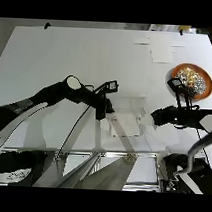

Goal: Fold the box and place the chain.

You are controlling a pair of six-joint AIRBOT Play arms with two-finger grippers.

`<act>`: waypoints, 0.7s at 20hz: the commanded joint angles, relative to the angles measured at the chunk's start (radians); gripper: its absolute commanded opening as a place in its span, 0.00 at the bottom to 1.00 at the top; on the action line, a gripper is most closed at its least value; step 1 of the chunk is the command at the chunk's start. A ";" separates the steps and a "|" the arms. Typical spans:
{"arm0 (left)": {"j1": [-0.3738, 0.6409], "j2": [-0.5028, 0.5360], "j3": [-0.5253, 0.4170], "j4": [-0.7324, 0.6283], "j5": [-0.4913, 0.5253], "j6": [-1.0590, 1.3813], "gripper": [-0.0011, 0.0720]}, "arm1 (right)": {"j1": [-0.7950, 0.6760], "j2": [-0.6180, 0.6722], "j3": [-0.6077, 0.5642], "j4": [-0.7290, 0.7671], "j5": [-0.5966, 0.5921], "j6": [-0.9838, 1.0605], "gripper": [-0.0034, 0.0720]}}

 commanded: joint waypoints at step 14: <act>-0.044 -0.045 -0.118 -0.134 0.212 0.294 0.02 | 0.001 0.069 0.029 -0.031 0.058 -0.008 0.48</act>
